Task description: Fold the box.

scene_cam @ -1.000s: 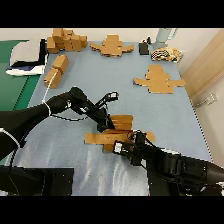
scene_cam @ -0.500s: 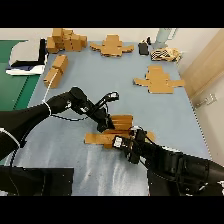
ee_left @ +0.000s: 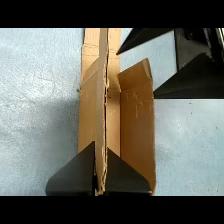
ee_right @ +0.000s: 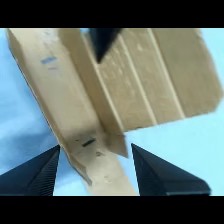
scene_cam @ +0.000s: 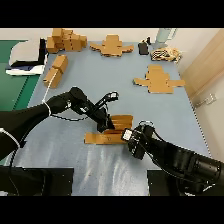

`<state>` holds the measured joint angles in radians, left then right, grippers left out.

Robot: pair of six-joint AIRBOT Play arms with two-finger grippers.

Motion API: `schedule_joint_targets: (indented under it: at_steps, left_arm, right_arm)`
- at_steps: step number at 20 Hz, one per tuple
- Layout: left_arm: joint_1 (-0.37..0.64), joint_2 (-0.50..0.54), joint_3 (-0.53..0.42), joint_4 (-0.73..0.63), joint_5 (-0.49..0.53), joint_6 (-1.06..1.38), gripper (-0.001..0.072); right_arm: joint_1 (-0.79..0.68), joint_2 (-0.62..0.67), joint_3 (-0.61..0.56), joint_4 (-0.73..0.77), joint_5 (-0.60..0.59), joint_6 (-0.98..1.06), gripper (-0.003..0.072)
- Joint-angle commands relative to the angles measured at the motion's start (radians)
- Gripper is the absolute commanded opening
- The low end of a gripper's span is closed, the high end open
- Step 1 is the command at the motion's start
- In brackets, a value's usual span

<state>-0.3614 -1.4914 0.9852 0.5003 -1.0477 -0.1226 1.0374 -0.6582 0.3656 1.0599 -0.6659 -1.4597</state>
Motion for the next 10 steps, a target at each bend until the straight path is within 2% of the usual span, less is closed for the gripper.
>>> schedule_joint_targets:
  at_steps: [1, 3, 7, 10]
  left_arm:
    - [0.000, -0.001, 0.000, 0.000, 0.000, 0.000, 0.0012]
    - [0.000, -0.001, 0.000, 0.000, 0.000, 0.000, 0.0012]
    - [0.000, -0.001, 0.000, 0.000, 0.000, 0.000, 0.0012]
    - [0.000, -0.001, 0.000, 0.000, 0.000, 0.000, 0.0012]
  right_arm:
    - [-0.080, 0.013, -0.009, 0.046, 0.054, -0.103, 0.0720]
    - [-0.137, 0.013, -0.008, 0.183, 0.067, -0.256, 0.0720]
    - [-0.294, 0.011, 0.009, 0.527, 0.081, -0.706, 0.0720]
    - [-0.404, -0.007, 0.045, 0.679, 0.040, -0.930, 0.0720]
